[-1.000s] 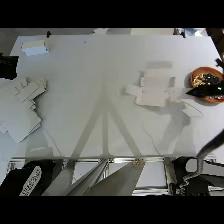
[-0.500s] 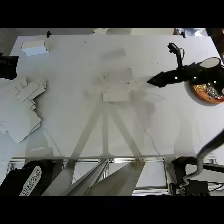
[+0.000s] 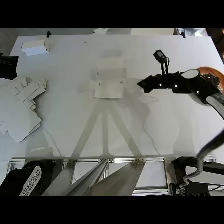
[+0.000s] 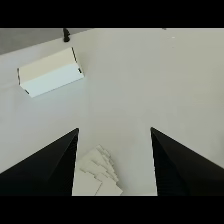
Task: Fold the box and place the chain.
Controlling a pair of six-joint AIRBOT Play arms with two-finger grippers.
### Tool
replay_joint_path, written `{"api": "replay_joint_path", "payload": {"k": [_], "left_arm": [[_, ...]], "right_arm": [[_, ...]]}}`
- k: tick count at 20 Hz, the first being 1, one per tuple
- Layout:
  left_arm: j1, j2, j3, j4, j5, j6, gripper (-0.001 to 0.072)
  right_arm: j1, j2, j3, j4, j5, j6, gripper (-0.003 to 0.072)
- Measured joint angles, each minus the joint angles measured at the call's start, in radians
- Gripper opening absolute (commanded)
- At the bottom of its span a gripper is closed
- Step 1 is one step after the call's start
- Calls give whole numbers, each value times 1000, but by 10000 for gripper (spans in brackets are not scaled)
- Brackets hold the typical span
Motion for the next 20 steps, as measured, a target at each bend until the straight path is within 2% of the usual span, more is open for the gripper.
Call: {"api": "replay_joint_path", "payload": {"k": [6,20], "left_arm": [[0,0,0,0,0,0,484],[0,0,0,0,0,0,484]], "right_arm": [[8,0,-85,-8,-88,-47,7],[9,-6,-104,-11,-180,13,9]]}}
